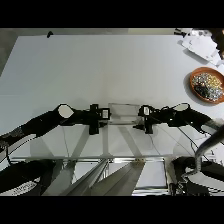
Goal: Fold the box and place the chain.
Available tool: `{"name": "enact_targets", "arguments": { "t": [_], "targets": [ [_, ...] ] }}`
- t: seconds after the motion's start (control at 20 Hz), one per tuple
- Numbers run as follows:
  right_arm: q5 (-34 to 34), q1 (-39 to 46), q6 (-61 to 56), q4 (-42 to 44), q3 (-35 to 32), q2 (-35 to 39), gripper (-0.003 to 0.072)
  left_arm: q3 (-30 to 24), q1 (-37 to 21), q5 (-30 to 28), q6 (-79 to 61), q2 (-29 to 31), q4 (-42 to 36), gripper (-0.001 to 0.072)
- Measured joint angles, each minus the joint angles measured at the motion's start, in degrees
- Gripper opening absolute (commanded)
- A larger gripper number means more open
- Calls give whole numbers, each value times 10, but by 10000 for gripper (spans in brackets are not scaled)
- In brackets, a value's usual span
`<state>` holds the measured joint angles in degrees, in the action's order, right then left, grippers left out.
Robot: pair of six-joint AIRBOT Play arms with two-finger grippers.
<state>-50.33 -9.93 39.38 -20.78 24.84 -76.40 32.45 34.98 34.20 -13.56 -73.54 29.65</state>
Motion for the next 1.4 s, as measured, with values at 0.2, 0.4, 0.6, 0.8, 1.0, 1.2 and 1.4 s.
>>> {"name": "enact_targets", "arguments": {
  "t": [0.2, 0.4, 0.6, 0.8, 1.0, 1.2, 1.4],
  "targets": [
    [0, 0, 0, 0, 0, 0, 418, 0, 7, -16, -13, 0, -15, 270],
    [0, 0, -1, 0, 0, 0, 418, 0, 17, -35, -22, -1, -42, 270],
    [-1, 0, 1, -1, 0, 0, 418, 0, 32, -44, -55, -10, -84, 271],
    [-1, 0, 1, -1, 0, 0, 418, 0, 43, -47, -71, -21, -112, 319],
    [0, 0, 1, -1, 0, 0, 418, 1, 47, -47, -77, -24, -120, 544],
    [0, 0, 0, 0, 0, 0, 418, 1, 47, -48, -79, -25, -123, 640],
    [0, 0, -1, 0, 0, 0, 418, 1, 47, -53, -81, -26, -125, 675]
  ]
}}
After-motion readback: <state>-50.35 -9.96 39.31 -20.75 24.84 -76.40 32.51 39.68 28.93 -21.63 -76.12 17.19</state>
